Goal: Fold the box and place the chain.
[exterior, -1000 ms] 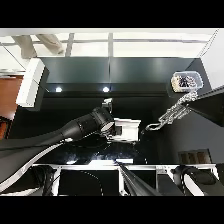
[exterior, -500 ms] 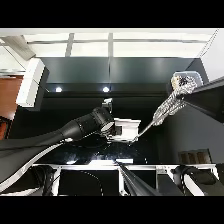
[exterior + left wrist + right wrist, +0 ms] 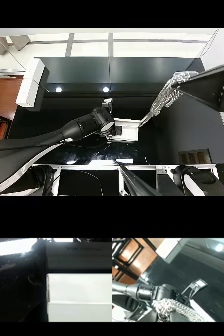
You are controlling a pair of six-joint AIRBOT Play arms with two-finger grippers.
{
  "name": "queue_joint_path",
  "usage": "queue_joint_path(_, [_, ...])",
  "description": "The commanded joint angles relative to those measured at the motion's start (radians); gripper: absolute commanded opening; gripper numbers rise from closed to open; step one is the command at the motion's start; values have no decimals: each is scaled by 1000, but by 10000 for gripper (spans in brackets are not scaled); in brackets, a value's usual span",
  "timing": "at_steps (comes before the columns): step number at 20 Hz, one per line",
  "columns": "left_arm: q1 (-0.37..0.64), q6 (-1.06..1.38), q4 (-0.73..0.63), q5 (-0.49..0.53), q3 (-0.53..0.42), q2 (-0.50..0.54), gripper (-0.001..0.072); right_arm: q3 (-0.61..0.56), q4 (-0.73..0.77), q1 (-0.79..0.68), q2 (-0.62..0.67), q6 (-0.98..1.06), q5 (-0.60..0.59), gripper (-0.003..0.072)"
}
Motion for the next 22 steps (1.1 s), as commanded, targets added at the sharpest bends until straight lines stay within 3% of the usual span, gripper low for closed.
queue_joint_path(1, [0, 0, 0, 0, 1, -2, 25, 0, 5, 0, -15, -5, -8, 6])
queue_joint_path(9, [0, 0, 0, 0, 1, -4, 25, -15, -18, 66, -40, -10, -31, 6])
queue_joint_path(19, [0, 0, 0, 0, 1, -4, 25, -258, -324, 110, -40, 20, -31, 6])
queue_joint_path(22, [0, 0, 0, 0, 1, -4, 25, -325, -288, 115, -40, 32, -48, 6])
